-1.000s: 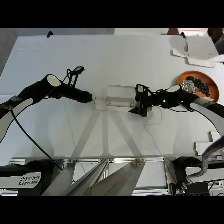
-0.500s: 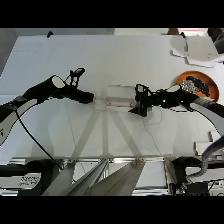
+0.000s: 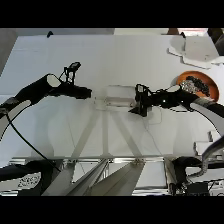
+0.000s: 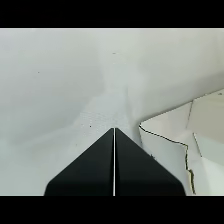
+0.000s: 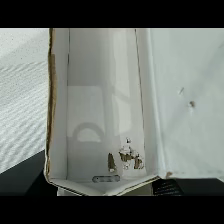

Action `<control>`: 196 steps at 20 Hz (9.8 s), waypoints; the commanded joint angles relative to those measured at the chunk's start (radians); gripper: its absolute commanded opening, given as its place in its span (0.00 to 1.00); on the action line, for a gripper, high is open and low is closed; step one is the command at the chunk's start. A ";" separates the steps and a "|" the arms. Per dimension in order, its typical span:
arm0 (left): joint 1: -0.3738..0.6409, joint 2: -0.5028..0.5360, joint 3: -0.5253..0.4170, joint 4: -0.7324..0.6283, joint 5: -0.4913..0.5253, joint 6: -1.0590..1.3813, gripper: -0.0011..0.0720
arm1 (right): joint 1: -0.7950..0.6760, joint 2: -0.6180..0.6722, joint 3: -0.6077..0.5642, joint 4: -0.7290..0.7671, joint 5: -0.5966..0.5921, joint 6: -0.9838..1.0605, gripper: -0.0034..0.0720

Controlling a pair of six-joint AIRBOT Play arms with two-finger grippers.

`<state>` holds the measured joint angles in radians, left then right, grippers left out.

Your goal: Fold the box and place the chain.

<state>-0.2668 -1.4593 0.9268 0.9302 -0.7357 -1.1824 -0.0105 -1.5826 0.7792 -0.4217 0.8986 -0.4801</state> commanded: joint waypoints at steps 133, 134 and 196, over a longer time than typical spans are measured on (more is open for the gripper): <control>-0.228 -0.053 0.114 0.055 -0.038 -0.174 0.55 | 0.000 0.000 0.001 0.000 0.003 0.000 0.71; -0.236 -0.062 0.135 0.120 -0.069 -0.225 0.55 | 0.000 0.000 0.001 0.000 0.003 0.000 0.71; -0.085 0.096 0.382 0.153 -0.501 0.237 0.56 | 0.000 0.000 0.001 0.000 0.003 0.000 0.71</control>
<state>-0.4213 -1.3857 1.3327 1.1973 -1.1915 -1.3205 -0.0105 -1.5826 0.7792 -0.4221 0.9012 -0.4805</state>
